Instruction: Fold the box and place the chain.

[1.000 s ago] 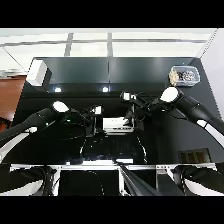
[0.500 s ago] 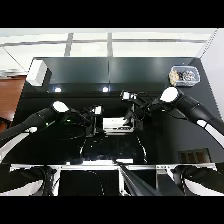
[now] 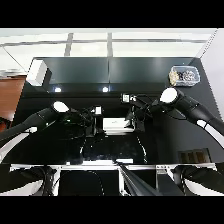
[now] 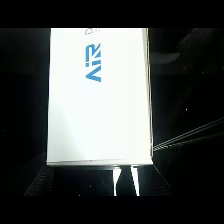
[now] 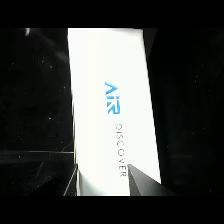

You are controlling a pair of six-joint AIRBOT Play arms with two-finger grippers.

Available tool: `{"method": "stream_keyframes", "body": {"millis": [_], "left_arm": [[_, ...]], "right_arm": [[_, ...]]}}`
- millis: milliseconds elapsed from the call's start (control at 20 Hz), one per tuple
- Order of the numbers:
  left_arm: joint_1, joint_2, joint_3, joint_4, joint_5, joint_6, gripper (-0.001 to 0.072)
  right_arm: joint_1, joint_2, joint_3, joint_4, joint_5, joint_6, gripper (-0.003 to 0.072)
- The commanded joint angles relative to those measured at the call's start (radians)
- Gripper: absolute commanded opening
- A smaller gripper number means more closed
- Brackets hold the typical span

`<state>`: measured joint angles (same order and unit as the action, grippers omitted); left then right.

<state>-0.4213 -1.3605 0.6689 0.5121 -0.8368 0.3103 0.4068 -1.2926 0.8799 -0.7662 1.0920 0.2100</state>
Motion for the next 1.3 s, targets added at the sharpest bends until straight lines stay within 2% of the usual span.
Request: {"method": "stream_keyframes", "body": {"millis": [0,400,650,800,900,950,1000,1100,1250], "left_arm": [[0.0,0.0,0.0,0.0,0.002,0.0,0.05],[0.0,0.0,0.0,0.0,0.002,0.0,0.05],[0.0,0.0,0.0,0.0,0.002,0.0,0.05],[0.0,0.0,0.0,0.0,0.002,0.0,0.05],[0.0,0.0,0.0,0.0,0.002,0.0,0.05],[0.0,0.0,0.0,0.0,0.002,0.0,0.05],[0.0,0.0,0.0,0.0,0.002,0.0,0.05],[0.0,0.0,0.0,0.0,0.001,0.0,0.05],[0.0,0.0,0.0,0.0,0.001,0.0,0.05]], "right_arm": [[0.001,-0.001,0.0,-0.003,-0.004,0.0,0.0375],[0.0,-0.002,-0.024,-0.018,0.006,0.005,0.0375],[0.0,0.066,-0.011,-0.011,0.004,0.041,0.0375],[-0.009,0.132,-0.001,0.009,0.005,0.251,0.0374],[-0.025,0.143,-0.002,0.039,0.016,0.587,0.0372],[-0.024,0.141,-0.008,0.039,0.016,0.737,0.0238],[-0.024,0.141,-0.019,0.048,0.015,0.833,-0.0001],[-0.022,0.135,-0.055,0.126,0.0,0.91,0.0014],[-0.017,0.084,-0.09,0.293,-0.02,0.911,0.0014]]}}
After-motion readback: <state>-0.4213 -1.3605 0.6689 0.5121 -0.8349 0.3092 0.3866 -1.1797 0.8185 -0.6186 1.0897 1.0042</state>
